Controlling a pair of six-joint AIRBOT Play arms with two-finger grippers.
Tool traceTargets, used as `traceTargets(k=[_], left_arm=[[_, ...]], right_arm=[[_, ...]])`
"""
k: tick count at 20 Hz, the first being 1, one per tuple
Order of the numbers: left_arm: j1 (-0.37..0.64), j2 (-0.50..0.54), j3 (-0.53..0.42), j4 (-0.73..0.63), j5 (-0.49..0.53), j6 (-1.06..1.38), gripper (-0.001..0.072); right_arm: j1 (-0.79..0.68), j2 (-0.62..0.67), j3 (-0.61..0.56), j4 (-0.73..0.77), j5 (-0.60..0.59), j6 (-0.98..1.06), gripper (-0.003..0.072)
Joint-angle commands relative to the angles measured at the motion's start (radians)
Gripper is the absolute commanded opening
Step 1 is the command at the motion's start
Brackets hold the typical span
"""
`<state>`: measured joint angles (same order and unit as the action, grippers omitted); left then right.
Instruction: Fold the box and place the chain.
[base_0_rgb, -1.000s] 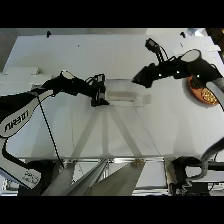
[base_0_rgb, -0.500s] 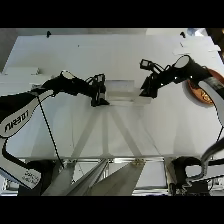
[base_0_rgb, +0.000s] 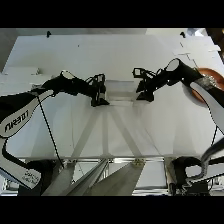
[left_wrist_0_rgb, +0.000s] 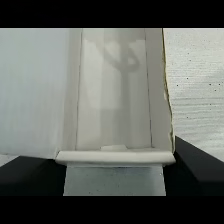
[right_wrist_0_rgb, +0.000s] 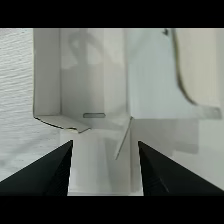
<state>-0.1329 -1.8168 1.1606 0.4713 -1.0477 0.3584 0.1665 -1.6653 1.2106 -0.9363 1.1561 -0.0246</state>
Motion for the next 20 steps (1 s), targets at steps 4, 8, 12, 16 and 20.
traceTargets(k=[4, 8, 12, 16, 20], left_arm=[[0.001, 0.000, 0.001, 0.000, 0.000, 0.000, 0.0215], [0.001, 0.000, 0.001, 0.000, 0.000, 0.000, 0.0215], [0.001, 0.000, 0.001, 0.000, 0.000, 0.000, 0.0215], [0.001, 0.000, 0.001, 0.000, 0.000, 0.000, 0.0215], [0.001, 0.000, 0.001, 0.000, 0.000, 0.000, 0.0215]], right_arm=[[0.009, -0.002, 0.000, 0.002, 0.063, -0.011, 0.0389], [0.009, -0.002, 0.000, 0.037, 0.066, -0.011, 0.0332], [0.009, -0.002, -0.001, 0.080, 0.040, -0.011, 0.0331], [0.009, -0.004, -0.001, 0.081, 0.032, -0.011, 0.0281], [0.028, -0.004, -0.004, 0.084, -0.008, -0.010, 0.0261]])
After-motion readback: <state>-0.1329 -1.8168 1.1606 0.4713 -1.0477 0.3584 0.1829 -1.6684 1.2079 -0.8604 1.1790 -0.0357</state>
